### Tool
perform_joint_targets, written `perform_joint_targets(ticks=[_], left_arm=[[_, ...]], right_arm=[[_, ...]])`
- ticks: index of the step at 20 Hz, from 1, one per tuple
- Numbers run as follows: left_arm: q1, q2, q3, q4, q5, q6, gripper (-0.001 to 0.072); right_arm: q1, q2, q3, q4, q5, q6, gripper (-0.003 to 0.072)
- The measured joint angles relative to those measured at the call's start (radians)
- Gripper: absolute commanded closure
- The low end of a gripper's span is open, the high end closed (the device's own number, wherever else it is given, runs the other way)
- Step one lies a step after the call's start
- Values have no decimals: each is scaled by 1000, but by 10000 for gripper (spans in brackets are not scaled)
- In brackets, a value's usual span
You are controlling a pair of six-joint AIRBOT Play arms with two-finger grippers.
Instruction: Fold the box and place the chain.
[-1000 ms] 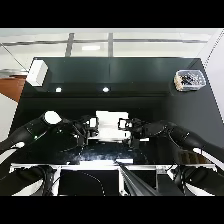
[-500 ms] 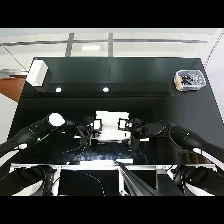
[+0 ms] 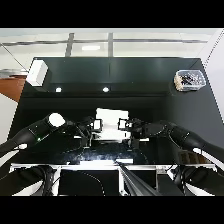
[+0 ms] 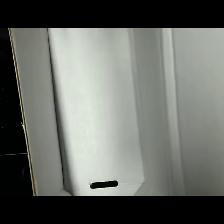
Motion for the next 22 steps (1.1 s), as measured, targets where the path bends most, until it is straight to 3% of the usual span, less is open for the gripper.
perform_joint_targets(ticks=[1, 2, 3, 4, 8, 12, 17, 22], left_arm=[[0, 0, 0, 0, 1, 0, 372], [0, 0, 0, -2, 3, 0, 396], [0, 0, 0, -1, 2, 0, 600], [1, 2, 0, 1, -3, 0, 680], [39, 60, 0, 8, -13, -61, 680], [154, 195, 1, 85, -89, -232, 680], [427, 347, 0, 249, -182, -626, 678], [694, 340, -31, 352, -216, -1048, 678]], right_arm=[[0, 0, 0, 0, 0, 0, 297], [0, 0, 0, 0, 0, 0, 297], [0, 0, 0, 0, 0, 0, 297], [0, 0, 0, 0, 0, 0, 297], [0, 0, 0, 4, 0, 3, 297], [0, 0, 0, 2, 1, 2, 297], [0, 0, 0, 1, 1, 0, 297], [0, 0, 0, 0, 1, 0, 297]])
